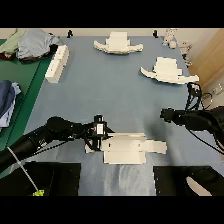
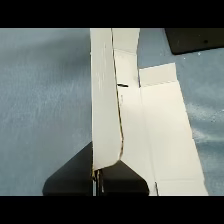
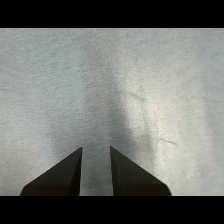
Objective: Fold the box.
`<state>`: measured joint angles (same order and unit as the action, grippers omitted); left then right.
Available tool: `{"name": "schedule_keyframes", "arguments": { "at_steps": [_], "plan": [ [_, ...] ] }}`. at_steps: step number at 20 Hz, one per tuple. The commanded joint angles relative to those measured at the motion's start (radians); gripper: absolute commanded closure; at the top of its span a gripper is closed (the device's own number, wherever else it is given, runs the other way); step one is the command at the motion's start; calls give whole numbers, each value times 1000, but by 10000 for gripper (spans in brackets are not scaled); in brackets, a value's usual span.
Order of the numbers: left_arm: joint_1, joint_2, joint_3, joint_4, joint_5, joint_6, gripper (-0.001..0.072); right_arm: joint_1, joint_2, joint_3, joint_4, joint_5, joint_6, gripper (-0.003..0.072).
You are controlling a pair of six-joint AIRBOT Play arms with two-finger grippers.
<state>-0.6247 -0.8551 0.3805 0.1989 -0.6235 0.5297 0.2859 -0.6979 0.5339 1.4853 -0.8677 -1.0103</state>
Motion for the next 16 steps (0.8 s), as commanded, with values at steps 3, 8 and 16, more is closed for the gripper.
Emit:
{"name": "schedule_keyframes", "arguments": {
  "at_steps": [3,8,16],
  "plan": [
    [0,-33,-51,-95,82,117,700,0,1,1,5,1,0,424],
    [1,-62,-51,-95,115,100,699,0,1,1,9,12,0,424],
    [1,-7,11,-95,159,181,700,0,1,1,19,29,0,424]
  ]
}}
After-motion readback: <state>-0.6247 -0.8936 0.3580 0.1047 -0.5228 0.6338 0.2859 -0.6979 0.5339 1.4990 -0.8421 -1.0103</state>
